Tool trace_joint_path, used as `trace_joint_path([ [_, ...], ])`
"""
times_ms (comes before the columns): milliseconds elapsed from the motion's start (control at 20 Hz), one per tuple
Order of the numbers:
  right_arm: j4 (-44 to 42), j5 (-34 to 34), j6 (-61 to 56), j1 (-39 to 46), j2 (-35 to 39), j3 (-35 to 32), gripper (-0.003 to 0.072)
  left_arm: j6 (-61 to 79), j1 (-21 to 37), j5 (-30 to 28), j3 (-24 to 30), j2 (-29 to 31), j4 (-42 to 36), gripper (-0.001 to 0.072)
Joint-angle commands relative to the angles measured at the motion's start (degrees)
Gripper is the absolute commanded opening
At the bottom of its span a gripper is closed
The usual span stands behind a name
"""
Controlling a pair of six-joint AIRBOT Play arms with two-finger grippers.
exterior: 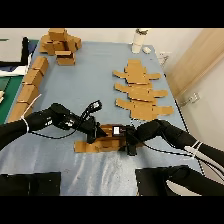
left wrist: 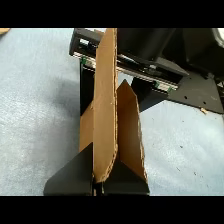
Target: Fold the box.
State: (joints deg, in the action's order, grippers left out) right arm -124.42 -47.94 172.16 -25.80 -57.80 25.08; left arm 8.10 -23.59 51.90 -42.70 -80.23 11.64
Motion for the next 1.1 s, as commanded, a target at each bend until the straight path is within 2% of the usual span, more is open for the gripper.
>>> trace_joint_path([
  [0,0.3,-0.2,0.0,0.0,0.0,0.0,0.0495,0.0,0.0,-0.1,0.0,0.0,0.0,0.0013],
  [900,-0.1,-0.4,-0.1,0.0,0.0,0.0,0.0494,-0.2,0.0,-0.3,0.0,0.0,0.0,0.0013],
  [1050,-0.4,-0.4,-0.1,0.0,0.0,0.0,0.0495,-4.2,0.5,-0.4,0.0,0.0,0.4,0.0015],
])
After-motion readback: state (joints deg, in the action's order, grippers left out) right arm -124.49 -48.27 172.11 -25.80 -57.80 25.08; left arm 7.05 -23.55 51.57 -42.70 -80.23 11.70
